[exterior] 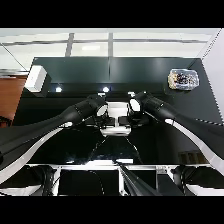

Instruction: Fold the box and place the chain.

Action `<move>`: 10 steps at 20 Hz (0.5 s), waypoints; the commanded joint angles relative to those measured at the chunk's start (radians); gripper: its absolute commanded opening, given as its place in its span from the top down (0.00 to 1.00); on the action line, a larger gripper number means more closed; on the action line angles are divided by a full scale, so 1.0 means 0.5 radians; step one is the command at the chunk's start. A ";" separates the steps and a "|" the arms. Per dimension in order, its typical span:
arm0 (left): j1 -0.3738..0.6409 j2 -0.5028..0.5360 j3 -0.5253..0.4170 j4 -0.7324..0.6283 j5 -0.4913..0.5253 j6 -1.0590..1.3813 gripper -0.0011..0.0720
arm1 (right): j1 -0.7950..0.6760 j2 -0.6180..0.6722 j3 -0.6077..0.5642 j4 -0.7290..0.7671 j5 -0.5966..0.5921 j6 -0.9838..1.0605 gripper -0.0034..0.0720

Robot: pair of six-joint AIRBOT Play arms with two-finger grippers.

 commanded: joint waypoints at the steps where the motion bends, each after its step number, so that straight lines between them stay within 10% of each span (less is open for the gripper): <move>1: 0.002 -0.002 -0.001 0.002 -0.003 0.002 0.95 | 0.002 -0.002 0.014 0.008 -0.020 -0.010 0.82; 7: 0.002 -0.002 -0.001 0.004 -0.002 0.002 0.95 | 0.001 -0.002 0.014 0.014 -0.028 -0.018 0.94; 10: 0.002 -0.002 -0.001 0.003 -0.003 0.002 0.95 | 0.001 -0.002 0.014 0.015 -0.025 -0.018 0.72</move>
